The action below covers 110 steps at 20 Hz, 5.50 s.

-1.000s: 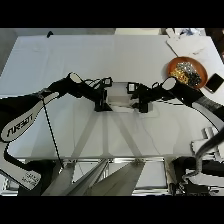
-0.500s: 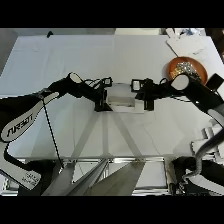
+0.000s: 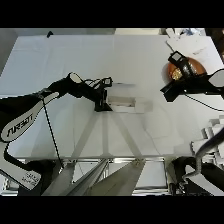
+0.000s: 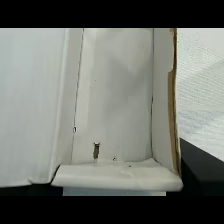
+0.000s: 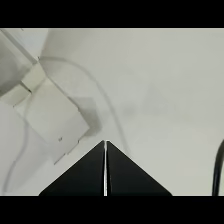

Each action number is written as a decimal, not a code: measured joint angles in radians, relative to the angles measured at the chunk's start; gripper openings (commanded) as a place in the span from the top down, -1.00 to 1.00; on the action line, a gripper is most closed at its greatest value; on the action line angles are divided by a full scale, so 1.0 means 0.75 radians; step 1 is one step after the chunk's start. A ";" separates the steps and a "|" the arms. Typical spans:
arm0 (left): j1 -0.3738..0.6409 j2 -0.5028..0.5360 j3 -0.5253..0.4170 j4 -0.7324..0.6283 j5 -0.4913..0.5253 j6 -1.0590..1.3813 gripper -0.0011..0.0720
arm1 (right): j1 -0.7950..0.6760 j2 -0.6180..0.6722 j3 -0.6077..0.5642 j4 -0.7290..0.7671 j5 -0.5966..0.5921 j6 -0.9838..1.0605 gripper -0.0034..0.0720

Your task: Fold the box and place the chain.

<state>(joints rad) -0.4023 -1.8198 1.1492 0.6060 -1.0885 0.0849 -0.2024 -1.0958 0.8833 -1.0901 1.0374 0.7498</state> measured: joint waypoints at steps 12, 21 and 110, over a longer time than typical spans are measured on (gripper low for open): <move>0.000 0.000 0.000 0.001 0.000 0.000 0.40 | -0.010 -0.458 -0.009 0.196 0.121 0.236 0.87; 0.000 0.000 0.000 0.001 0.000 0.000 0.40 | 0.063 -0.527 -0.010 0.361 0.122 0.191 0.87; -0.001 0.000 0.000 0.001 0.000 0.000 0.40 | -0.108 -0.193 -0.207 0.451 -0.159 0.325 0.88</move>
<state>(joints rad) -0.4026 -1.8198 1.1492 0.6067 -1.0885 0.0849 -0.2836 -1.2404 0.7284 -0.7521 0.9180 0.9936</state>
